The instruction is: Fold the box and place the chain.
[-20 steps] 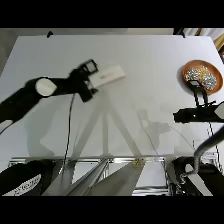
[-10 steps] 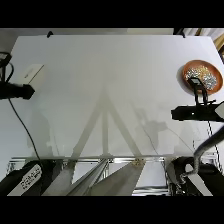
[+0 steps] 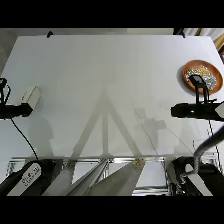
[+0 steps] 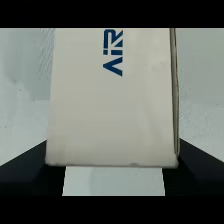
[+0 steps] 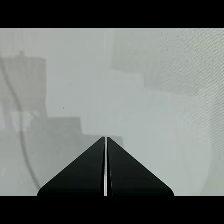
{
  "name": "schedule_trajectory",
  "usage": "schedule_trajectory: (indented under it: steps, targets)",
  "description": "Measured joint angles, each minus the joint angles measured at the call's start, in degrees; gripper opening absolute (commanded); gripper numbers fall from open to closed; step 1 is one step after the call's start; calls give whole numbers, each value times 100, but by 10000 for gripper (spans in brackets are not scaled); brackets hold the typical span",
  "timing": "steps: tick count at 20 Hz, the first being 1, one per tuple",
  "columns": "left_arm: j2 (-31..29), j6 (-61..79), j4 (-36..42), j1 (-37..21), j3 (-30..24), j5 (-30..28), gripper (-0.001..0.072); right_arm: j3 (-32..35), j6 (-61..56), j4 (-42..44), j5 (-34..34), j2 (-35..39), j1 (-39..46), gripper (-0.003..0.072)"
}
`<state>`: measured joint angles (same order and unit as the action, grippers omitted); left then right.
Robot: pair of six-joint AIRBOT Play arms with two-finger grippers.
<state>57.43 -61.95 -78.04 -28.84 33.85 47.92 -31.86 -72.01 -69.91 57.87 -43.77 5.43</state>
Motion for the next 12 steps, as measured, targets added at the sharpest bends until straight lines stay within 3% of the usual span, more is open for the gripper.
schedule_trajectory:
  steps: [1,2,3,6,8,12]
  targets:
    - [0,0,-2,-9,-22,31,373,2,0,2,-4,0,0,11]
    - [0,-2,0,-15,-39,70,504,2,0,4,-17,0,0,12]
    - [-2,-2,-2,-22,-50,109,540,2,2,4,-15,2,0,12]
    - [-2,-2,-4,-28,-70,195,542,2,2,7,-22,0,0,13]
    - [-4,0,-15,-26,-76,391,655,2,2,7,-22,0,0,16]
    - [-11,0,-24,149,-76,647,704,0,2,9,-24,2,0,202]
